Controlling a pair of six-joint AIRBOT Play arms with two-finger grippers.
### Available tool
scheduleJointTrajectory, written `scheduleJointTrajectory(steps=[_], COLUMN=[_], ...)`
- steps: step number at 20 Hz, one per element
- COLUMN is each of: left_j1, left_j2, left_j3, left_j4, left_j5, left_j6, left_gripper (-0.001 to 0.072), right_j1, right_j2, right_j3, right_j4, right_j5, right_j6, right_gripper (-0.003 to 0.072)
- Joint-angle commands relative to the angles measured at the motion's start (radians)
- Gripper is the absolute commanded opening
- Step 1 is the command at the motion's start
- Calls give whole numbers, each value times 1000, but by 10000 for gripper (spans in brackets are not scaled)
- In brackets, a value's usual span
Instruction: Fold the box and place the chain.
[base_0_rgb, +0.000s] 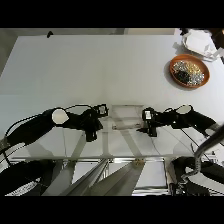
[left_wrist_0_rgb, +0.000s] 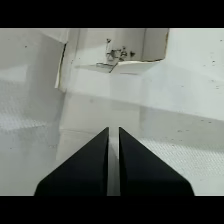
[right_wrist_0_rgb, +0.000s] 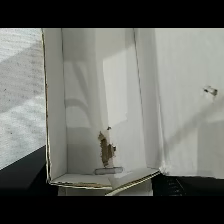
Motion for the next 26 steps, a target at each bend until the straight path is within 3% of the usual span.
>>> scheduleJointTrajectory(steps=[1,7,11,16,19,26], left_j1=[-1,-1,-1,-1,-1,-1], left_j2=[-32,-44,-44,-69,-101,-121], left_j3=[-5,-5,-5,-5,-5,-5], left_j4=[-1,-6,-6,-232,-266,-220], left_j5=[72,81,88,169,174,174], left_j6=[24,201,294,489,544,544], left_gripper=[92,222,226,235,345,346], right_j1=[1,1,1,1,1,0], right_j2=[1,1,1,1,1,1], right_j3=[0,0,0,0,0,0], right_j4=[0,0,0,0,0,0], right_j5=[0,0,0,0,0,0], right_j6=[0,0,0,0,0,0], right_gripper=[454,454,454,454,454,454])
